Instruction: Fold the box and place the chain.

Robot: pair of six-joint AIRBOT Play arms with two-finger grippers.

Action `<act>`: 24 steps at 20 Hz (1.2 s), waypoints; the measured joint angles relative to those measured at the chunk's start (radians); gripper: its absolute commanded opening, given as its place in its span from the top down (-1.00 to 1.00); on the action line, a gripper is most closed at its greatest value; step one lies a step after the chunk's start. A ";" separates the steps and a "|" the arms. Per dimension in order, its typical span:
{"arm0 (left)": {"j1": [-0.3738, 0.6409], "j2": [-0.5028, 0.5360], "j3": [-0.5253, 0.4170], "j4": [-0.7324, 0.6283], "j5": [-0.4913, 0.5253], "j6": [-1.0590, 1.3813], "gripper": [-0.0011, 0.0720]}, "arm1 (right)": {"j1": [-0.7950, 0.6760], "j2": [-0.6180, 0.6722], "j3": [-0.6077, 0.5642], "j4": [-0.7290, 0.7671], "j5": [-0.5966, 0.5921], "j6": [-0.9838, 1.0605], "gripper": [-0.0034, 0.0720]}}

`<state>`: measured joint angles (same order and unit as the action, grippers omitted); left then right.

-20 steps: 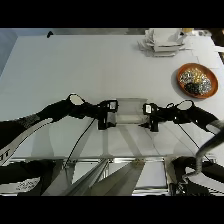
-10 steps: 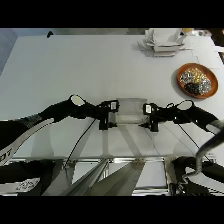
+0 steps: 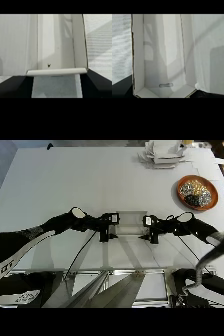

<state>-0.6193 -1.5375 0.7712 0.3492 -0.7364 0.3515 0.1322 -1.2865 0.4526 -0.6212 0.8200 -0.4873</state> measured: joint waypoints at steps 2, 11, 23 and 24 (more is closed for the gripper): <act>0.000 0.000 0.000 0.001 0.002 0.000 0.41 | 0.000 0.000 0.000 0.000 0.000 0.000 -0.31; 0.000 0.000 0.000 0.002 0.004 0.000 0.41 | 0.000 0.000 0.000 0.000 0.000 0.000 -0.31; -0.001 0.000 0.000 0.000 0.010 0.000 0.41 | 0.000 0.001 0.000 0.009 -0.023 0.006 -0.93; -0.001 -0.001 0.000 -0.001 0.011 0.000 0.41 | 0.000 0.002 0.000 0.008 -0.026 0.018 -0.93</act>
<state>-0.6205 -1.5383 0.7712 0.3485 -0.7254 0.3519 0.1318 -1.2842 0.4526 -0.6136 0.7937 -0.4690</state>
